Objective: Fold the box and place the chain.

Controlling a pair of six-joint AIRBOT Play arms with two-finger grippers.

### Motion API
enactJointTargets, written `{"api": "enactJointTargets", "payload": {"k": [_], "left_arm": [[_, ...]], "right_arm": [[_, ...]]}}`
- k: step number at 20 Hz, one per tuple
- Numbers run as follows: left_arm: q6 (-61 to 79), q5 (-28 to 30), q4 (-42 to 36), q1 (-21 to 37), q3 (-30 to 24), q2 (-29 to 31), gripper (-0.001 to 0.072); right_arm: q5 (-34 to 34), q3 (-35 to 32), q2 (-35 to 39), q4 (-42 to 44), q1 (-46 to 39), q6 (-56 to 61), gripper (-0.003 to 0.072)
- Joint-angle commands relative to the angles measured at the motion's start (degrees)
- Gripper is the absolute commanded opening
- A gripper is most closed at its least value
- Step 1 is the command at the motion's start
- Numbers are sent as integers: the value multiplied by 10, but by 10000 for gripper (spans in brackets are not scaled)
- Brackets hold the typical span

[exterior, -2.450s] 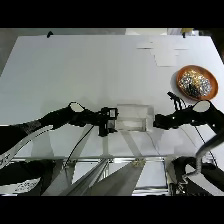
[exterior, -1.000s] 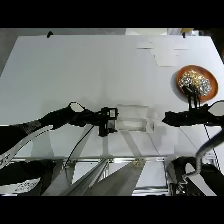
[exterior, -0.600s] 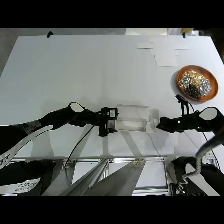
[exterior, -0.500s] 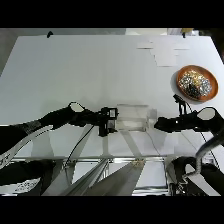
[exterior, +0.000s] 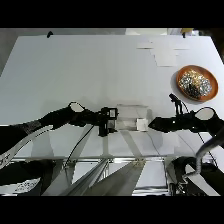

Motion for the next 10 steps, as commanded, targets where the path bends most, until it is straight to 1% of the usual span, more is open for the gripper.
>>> {"api": "enactJointTargets", "payload": {"k": [1, 4, 10], "left_arm": [[0, 0, 0, 0, 0, 0, 206], [0, 0, 0, 0, 0, 0, 206], [0, 0, 0, 0, 0, 0, 206]], "right_arm": [[14, 0, 13, 10, 1, -4, 300], [30, 0, 15, 11, 1, -4, 300], [31, 4, 33, 27, 1, -13, 300]]}}
